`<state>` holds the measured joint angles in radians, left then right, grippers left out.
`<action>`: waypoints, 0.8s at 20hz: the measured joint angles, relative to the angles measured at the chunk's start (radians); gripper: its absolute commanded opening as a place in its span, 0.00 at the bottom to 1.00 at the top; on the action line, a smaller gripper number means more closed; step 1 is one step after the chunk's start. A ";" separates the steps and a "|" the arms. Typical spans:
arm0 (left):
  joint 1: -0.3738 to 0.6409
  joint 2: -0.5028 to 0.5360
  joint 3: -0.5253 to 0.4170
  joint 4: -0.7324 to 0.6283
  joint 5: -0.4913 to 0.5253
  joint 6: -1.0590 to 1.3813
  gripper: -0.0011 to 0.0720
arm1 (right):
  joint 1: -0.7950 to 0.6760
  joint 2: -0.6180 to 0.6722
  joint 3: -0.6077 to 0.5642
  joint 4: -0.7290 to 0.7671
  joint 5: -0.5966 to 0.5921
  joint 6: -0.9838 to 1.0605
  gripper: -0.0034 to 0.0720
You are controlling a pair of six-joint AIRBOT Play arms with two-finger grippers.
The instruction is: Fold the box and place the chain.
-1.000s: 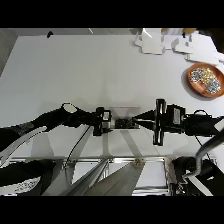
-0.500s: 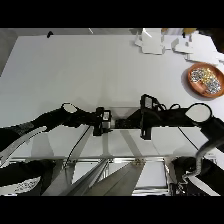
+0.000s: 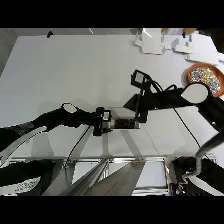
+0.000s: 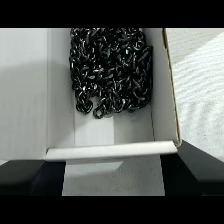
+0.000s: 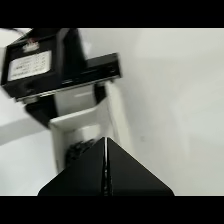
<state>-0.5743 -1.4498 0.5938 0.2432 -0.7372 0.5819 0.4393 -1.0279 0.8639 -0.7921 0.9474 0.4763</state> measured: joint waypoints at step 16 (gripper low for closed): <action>0.000 0.000 0.000 0.000 0.000 0.000 0.30 | 0.002 -0.163 -0.058 -0.037 0.095 -0.046 0.20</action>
